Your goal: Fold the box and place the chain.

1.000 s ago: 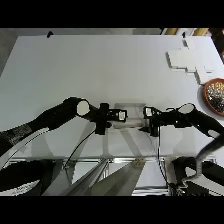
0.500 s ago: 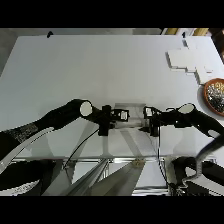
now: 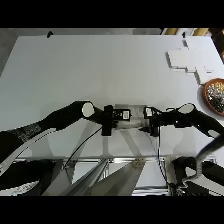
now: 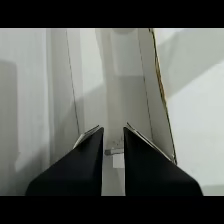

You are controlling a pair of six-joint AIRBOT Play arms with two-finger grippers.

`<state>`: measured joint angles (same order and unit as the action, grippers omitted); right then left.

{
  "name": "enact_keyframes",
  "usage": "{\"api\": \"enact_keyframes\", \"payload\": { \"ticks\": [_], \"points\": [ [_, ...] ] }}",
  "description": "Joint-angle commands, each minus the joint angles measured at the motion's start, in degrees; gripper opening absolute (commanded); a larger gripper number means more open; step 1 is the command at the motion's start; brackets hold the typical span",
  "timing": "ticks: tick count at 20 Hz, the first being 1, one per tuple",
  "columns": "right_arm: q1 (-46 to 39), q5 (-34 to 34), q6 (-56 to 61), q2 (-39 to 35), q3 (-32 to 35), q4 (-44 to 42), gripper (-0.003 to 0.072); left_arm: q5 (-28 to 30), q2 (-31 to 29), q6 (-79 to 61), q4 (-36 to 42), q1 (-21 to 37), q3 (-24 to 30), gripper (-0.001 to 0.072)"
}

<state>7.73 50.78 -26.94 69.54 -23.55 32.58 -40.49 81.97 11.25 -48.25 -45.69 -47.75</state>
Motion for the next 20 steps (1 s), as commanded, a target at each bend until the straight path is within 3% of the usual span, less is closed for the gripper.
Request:
{"api": "enact_keyframes", "payload": {
  "ticks": [1, 2, 4, 6, 9, 10, 11, 13, 14, 15, 18, 20],
  "points": [
    [0.02, 0.00, 0.04, 0.00, 0.00, -0.02, 0.0401, 1.20, 0.15, -2.12, 1.40, -0.52, 0.00, 0.0135],
    [0.02, 0.02, 0.04, 0.00, 0.00, -0.02, 0.0401, 0.81, 0.15, -2.05, 1.05, -0.48, 0.00, 0.0174],
    [0.02, 0.02, 0.04, 0.00, 0.00, -0.04, 0.0401, 0.17, 0.15, -2.03, 1.03, -0.46, 0.00, 0.0318],
    [0.02, 0.02, 0.04, 0.00, 0.00, -0.02, 0.0401, 0.00, 0.15, -1.75, 1.01, -0.46, 0.00, 0.0534],
    [0.02, 0.02, 0.04, 0.00, 0.00, -0.04, 0.0401, -0.17, 0.04, 2.21, 0.39, -0.46, 0.00, 0.0538],
    [0.02, 0.02, 0.04, 0.00, 0.00, -0.02, 0.0401, -0.63, -0.39, 4.37, -0.44, -0.42, 0.00, 0.0528],
    [0.02, 0.02, 0.04, 0.00, 0.00, -0.04, 0.0401, -1.55, -1.25, 6.91, -1.18, -0.17, -0.02, 0.0469],
    [0.02, 0.00, 0.04, 0.00, 0.00, -0.02, 0.0401, -3.54, -4.04, 12.66, -2.75, 0.74, -0.02, 0.0215],
    [0.02, 0.00, 0.04, 0.00, 0.00, -0.02, 0.0401, -5.01, -5.90, 16.09, -3.96, 1.38, -0.02, 0.0055],
    [0.02, 0.02, 0.04, 0.00, 0.00, -0.02, 0.0401, -6.78, -7.67, 19.32, -5.57, 2.01, -0.02, 0.0004],
    [0.02, 0.00, 0.04, 0.00, 0.00, -0.02, 0.0401, -11.45, -13.46, 37.46, -11.23, 4.68, 0.00, 0.0002],
    [0.02, 0.02, 0.04, 0.00, 0.00, -0.02, 0.0401, -11.85, -16.39, 59.45, -16.26, 7.76, 0.00, 0.0001]
  ]
}}
